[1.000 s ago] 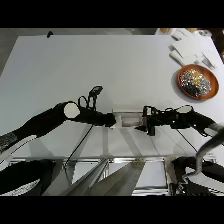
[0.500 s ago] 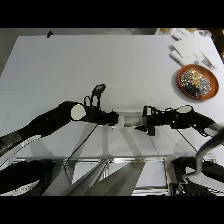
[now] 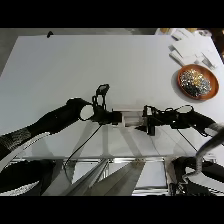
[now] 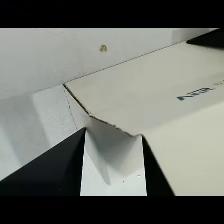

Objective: Fold the box and place the chain.

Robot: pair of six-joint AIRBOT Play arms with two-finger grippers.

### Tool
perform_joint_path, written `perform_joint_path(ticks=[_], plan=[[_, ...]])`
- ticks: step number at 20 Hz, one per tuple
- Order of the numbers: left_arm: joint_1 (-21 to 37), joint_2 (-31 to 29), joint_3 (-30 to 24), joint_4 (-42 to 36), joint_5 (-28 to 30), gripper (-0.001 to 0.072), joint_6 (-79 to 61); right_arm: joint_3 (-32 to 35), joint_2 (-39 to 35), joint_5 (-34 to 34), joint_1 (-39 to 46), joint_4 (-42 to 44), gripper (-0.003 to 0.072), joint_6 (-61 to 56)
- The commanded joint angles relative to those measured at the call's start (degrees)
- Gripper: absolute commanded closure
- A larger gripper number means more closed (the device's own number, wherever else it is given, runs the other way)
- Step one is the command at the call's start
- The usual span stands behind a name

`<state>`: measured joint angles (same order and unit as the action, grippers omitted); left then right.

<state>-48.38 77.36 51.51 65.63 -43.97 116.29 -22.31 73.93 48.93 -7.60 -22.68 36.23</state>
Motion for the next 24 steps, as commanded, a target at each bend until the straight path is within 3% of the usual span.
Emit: perform_joint_path(ticks=[1, 15, 18, 20, 24], plan=[[-1.1, 1.5, 1.7, 4.0, -3.8, 0.0353, 4.6, -0.1, 0.0, 0.0, 0.0, 0.0, 0.0229, 0.0], [-1.4, 4.4, 9.8, 10.1, -16.5, 0.0358, 11.3, -0.1, 0.0, 0.0, 0.0, 0.0, 0.0229, 0.0], [-1.4, 5.7, 13.6, 13.5, -24.3, 0.0360, 13.5, -0.1, 0.0, 0.0, 0.0, 0.0, 0.0229, 0.0], [-1.4, 7.5, 17.2, 14.9, -29.2, 0.0402, 14.3, -0.1, 0.0, 0.0, 0.0, 0.0, 0.0229, 0.0], [-2.4, 10.8, 22.4, 14.7, -31.0, 0.0402, 15.3, -0.1, 0.0, -0.1, 0.0, 0.0, 0.0229, 0.0]])
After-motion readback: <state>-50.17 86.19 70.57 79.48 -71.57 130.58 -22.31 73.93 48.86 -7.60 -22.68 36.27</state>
